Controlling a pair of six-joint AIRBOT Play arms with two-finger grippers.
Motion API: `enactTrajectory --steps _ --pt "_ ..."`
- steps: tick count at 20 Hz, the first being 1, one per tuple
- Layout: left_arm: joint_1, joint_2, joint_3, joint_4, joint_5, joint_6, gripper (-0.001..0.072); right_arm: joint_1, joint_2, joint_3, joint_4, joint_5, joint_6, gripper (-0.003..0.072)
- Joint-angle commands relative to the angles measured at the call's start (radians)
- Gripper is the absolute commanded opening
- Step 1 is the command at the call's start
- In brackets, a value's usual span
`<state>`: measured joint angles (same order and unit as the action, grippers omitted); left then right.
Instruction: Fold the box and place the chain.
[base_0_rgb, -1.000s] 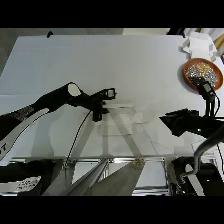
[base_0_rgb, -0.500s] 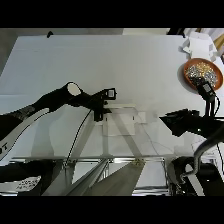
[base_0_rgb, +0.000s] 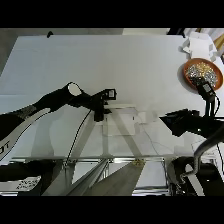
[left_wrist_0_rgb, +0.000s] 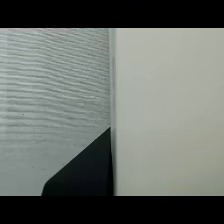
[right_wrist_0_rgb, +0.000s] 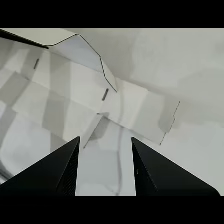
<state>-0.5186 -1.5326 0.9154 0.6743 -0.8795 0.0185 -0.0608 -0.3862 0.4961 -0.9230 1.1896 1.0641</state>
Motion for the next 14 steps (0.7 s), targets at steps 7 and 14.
enactTrajectory --steps 7,14 --pt "-0.001 -0.003 0.002 0.057 -0.017 -0.043 0.0004 0.000 0.000 0.000 -0.027 -0.001 0.000 0.0358" --pt "-0.001 -0.004 0.002 0.079 -0.019 -0.044 0.0005 0.000 0.000 0.000 -0.027 -0.001 0.001 0.0358"
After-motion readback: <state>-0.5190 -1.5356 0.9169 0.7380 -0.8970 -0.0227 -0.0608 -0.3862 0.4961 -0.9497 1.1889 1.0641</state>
